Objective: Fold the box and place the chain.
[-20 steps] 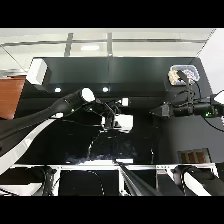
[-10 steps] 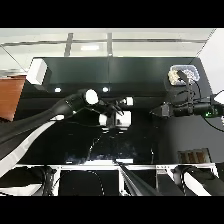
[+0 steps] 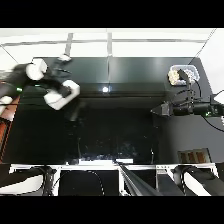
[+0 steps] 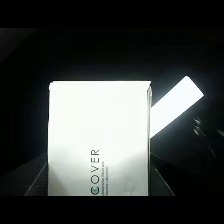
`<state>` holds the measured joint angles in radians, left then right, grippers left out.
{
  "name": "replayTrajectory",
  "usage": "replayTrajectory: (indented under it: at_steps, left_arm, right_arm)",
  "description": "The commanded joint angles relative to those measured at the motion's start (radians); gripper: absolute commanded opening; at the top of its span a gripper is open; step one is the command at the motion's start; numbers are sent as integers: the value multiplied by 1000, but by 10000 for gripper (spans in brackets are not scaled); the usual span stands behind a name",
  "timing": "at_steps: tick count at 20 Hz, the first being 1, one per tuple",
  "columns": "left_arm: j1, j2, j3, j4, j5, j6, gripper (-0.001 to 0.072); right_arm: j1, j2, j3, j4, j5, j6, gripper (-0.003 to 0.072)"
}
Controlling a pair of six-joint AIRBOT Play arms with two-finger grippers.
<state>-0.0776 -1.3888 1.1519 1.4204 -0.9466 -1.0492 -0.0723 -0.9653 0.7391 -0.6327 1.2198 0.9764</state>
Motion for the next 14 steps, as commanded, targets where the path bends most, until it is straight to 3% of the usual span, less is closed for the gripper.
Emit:
replayTrajectory:
  at_steps: [1, 4, 7, 9, 14]
  left_arm:
    - [305, -4, 2, 70, 27, -175, 275]
    - [483, -23, 2, -25, 87, -188, 275]
    - [568, -61, 3, -50, 164, -184, 275]
    - [568, -102, 20, -51, 215, -174, 275]
    - [491, -224, 135, -60, 205, -99, 275]
  right_arm:
    - [-1, 0, 0, 0, -35, 0, 13]
    - [-1, 0, 0, 0, -76, 0, 13]
    - [-1, 0, 0, 0, -119, 0, 13]
    - [0, 0, 0, 0, -138, 9, 13]
    - [-1, 0, 0, 0, -185, 42, 13]
